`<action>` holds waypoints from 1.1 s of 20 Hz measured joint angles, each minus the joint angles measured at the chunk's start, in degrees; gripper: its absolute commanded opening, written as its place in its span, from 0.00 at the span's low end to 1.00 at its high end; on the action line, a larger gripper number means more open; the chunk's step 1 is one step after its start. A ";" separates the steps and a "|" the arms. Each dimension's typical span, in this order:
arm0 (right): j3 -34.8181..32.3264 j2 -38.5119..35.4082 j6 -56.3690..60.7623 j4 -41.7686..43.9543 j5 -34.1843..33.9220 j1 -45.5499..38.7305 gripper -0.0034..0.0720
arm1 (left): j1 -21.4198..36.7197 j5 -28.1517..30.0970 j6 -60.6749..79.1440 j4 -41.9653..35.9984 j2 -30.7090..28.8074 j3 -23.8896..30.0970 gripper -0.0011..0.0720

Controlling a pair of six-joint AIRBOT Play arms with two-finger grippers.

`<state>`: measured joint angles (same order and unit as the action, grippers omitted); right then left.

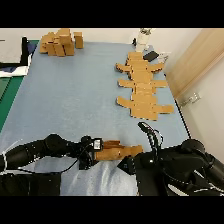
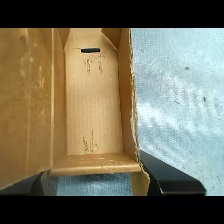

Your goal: Fold the box.

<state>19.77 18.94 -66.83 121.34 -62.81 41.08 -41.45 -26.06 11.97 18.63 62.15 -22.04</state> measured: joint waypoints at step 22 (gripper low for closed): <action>0.00 5.57 11.39 -0.42 14.38 0.00 0.06 | 2.80 -3.34 -17.33 17.49 -7.34 0.17 0.82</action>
